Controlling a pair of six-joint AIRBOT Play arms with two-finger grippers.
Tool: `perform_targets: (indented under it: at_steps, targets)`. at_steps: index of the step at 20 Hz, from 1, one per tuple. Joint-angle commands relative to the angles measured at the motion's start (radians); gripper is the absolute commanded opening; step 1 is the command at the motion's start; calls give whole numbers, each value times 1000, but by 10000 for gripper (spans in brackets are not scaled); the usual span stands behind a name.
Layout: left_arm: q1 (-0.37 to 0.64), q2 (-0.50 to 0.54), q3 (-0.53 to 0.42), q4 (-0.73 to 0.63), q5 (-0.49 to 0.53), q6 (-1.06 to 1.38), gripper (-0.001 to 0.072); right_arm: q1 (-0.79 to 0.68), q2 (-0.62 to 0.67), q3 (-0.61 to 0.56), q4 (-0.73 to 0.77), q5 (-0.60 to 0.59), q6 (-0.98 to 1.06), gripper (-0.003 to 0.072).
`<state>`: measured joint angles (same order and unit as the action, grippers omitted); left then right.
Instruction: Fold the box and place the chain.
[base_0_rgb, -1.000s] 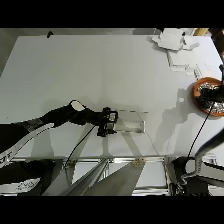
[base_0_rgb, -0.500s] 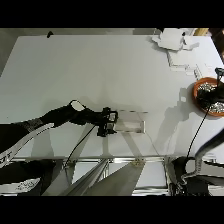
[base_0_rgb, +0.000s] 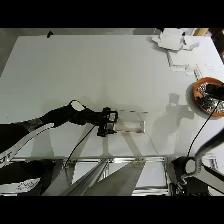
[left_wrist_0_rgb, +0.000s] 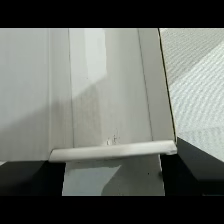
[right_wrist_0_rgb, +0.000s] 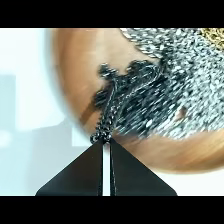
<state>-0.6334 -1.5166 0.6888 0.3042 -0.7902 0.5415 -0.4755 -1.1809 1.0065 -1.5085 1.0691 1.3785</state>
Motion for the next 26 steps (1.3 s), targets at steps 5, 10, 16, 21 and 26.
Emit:
perform_targets:
  at_steps: [5,10,16,21,26]
  targets:
    - [0,0,0,0,1,0,314,37,315,0,347,179,-147,15]
    - [0,0,0,0,0,0,314,315,429,-1,346,299,-158,15]
    - [0,0,0,0,1,0,314,640,474,-7,346,306,-135,15]
    - [0,0,0,0,0,0,314,831,474,-10,345,286,-117,15]
    - [0,0,0,0,1,0,314,990,473,-100,347,156,-95,15]
